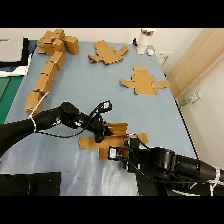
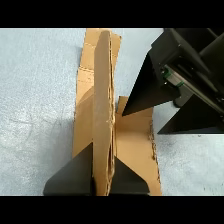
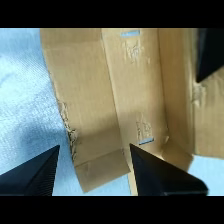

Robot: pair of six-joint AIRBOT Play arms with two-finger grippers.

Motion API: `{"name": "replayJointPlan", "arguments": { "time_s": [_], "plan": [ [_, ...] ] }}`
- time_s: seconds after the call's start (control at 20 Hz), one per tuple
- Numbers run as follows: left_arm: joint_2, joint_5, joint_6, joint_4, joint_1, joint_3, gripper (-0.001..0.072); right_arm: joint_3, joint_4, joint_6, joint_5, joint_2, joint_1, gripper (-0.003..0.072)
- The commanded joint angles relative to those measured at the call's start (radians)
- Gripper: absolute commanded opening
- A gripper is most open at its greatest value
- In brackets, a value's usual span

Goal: Fold the box.

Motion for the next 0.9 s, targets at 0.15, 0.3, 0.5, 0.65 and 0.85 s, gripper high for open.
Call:
{"name": "replayJointPlan", "arguments": {
  "time_s": [0.15, 0.3, 0.5, 0.65, 0.85],
  "plan": [
    [0.0, 0.0, 0.0, 0.0, 0.0, 0.0, 0.0012, 0.004, -0.1, 0.041, 0.045, -0.039, 0.0, 0.071],
    [0.0, 0.0, 0.0, 0.0, 0.0, 0.0, 0.0013, 0.008, -0.168, 0.116, 0.046, -0.038, 0.001, 0.0709],
    [0.0, 0.0, 0.0, 0.0, 0.0, 0.0, 0.0012, 0.034, -0.171, 0.117, 0.042, -0.024, 0.001, 0.0709],
    [0.0, 0.0, 0.0, 0.0, 0.0, 0.0, 0.0012, 0.034, -0.172, 0.119, 0.025, 0.002, 0.0, 0.0709],
    [0.0, 0.0, 0.0, 0.0, 0.0, 0.0, 0.0012, 0.034, -0.209, 0.167, 0.002, 0.037, -0.001, 0.0709]
  ]
}}
